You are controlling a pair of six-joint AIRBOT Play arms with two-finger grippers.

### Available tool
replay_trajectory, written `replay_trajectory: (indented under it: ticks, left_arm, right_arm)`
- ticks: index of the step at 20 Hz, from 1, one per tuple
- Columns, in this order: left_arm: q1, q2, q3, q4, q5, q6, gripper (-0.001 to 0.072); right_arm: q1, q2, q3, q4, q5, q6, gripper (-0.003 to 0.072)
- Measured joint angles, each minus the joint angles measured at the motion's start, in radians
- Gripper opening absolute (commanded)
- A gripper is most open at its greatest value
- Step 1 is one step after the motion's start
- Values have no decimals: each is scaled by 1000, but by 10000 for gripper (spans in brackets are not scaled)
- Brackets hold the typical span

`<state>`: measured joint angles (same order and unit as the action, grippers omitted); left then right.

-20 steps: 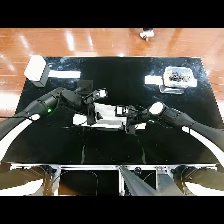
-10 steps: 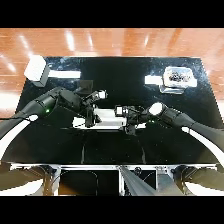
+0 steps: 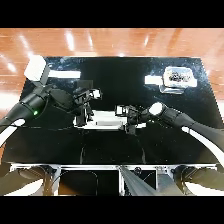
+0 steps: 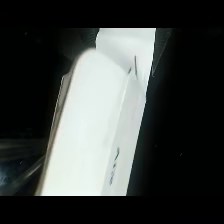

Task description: Fold the box and place the chain.

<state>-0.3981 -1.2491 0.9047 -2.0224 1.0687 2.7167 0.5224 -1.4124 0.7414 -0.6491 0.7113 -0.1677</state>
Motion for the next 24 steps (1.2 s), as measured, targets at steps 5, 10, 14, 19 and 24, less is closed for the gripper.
replay_trajectory:
  ticks: [5, 10, 14, 19, 24]
  left_arm:
    - [44, 59, 0, 110, 53, -131, 422]
    - [76, 104, -21, 92, 217, -274, 19]
    - [67, 165, -74, -101, 254, -266, 19]
    - [-38, 223, -116, -253, -26, -225, 22]
    - [-130, 161, -126, -285, -326, -214, 21]
  right_arm:
    - [0, 0, 0, 0, 0, 0, 621]
    - [0, 0, 0, -4, 0, 0, 621]
    - [0, 0, 0, -6, -9, 0, 621]
    - [0, 0, 0, -6, -18, 0, 621]
    - [0, 0, 0, -6, -21, 0, 621]
